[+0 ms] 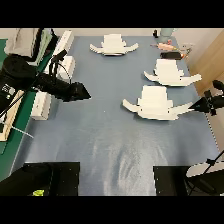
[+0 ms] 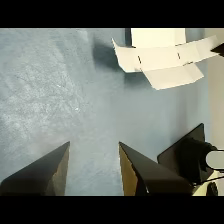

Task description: Fold the box.

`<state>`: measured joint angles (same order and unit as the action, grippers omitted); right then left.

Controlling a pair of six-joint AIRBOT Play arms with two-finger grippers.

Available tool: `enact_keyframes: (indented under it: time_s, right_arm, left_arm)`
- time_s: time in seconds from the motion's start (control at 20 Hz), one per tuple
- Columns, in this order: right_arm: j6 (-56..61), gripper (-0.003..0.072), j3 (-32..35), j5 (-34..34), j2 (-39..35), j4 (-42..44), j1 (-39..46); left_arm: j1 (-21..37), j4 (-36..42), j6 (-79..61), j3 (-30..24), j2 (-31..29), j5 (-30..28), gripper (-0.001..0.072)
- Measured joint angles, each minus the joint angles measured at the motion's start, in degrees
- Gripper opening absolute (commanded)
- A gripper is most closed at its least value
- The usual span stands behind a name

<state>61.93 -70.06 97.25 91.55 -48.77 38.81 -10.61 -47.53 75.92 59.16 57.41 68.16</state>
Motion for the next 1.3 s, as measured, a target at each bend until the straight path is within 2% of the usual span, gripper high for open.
enact_keyframes:
  time_s: [0.2, 0.4, 0.45, 0.55, 0.6, 0.75, 0.8, 0.85, 1.05, 1.1, 1.3]
  right_arm:
    - [1.7, 0.0000, 10.8, -5.6, -10.1, 1.6, -6.5]
    - [8.4, 0.0002, 22.2, -15.0, -20.1, 0.4, -16.0]
    - [10.1, 0.0026, 24.1, -17.3, -21.5, -0.3, -18.4]
    - [13.2, 0.0198, 26.7, -21.5, -23.3, -1.7, -22.9]
    - [14.5, 0.0240, 27.5, -23.3, -23.6, -2.2, -24.9]
    - [16.6, 0.0196, 28.8, -27.5, -23.5, -3.2, -27.9]
    - [17.0, 0.0027, 29.0, -28.0, -23.2, -3.4, -28.5]
    - [17.2, 0.0002, 29.1, -28.4, -22.9, -3.4, -28.9]
    - [13.9, 0.0001, 29.6, -28.0, -22.6, -2.0, -31.1]
    - [12.6, 0.0001, 30.1, -27.9, -22.9, -1.4, -32.5]
    - [10.1, 0.0001, 34.8, -32.9, -26.3, 0.2, -42.2]
  left_arm:
    - [3.0, -0.6, -2.0, 0.0, 0.0, 1.7, 0.0466]
    - [5.9, -3.3, -2.7, 0.0, 0.0, 3.8, 0.0465]
    - [6.3, -4.1, -2.8, 0.0, 0.0, 4.3, 0.0465]
    - [6.8, -5.7, -3.1, 0.0, 0.0, 5.0, 0.0466]
    - [7.0, -6.3, -3.3, 0.0, 0.0, 5.4, 0.0466]
    - [7.2, -7.3, -3.4, 0.0, 0.0, 5.7, 0.0466]
    - [7.3, -7.4, -3.5, 0.0, 0.0, 5.7, 0.0466]
    - [7.3, -7.5, -3.5, 0.0, 0.0, 5.7, 0.0466]
    - [7.4, -7.6, -3.5, 0.0, 0.1, 5.7, 0.0467]
    - [7.6, -8.0, -3.5, 0.0, 0.3, 5.7, 0.0494]
    - [11.3, -11.7, -1.8, 0.0, 3.7, 8.4, 0.0494]
